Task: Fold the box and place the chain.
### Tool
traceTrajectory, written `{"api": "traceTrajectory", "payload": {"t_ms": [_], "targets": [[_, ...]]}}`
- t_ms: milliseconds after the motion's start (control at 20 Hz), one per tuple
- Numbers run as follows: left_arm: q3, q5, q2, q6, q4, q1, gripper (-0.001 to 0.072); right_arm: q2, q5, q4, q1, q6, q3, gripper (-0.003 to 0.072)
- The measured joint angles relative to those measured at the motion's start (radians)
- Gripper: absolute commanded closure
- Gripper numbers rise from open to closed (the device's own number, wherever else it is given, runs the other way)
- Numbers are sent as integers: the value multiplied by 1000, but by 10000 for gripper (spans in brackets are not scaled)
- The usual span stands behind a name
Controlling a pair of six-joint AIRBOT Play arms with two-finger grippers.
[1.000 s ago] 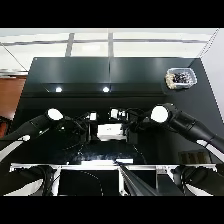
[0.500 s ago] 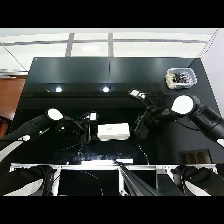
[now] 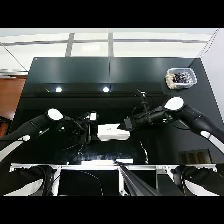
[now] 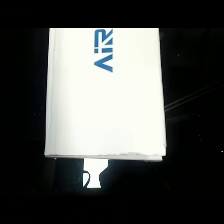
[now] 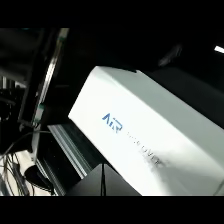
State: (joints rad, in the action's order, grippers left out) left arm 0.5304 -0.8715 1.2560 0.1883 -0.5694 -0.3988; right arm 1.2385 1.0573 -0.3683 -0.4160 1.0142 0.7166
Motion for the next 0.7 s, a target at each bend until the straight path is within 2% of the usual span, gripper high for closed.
{"api": "traceTrajectory", "payload": {"t_ms": [300,700], "targets": [[0,0,0,0,0,0,338,102,-34,46,-18,4,-3,672],[0,0,0,3,-2,0,338,140,-90,48,-68,8,-3,672]]}}
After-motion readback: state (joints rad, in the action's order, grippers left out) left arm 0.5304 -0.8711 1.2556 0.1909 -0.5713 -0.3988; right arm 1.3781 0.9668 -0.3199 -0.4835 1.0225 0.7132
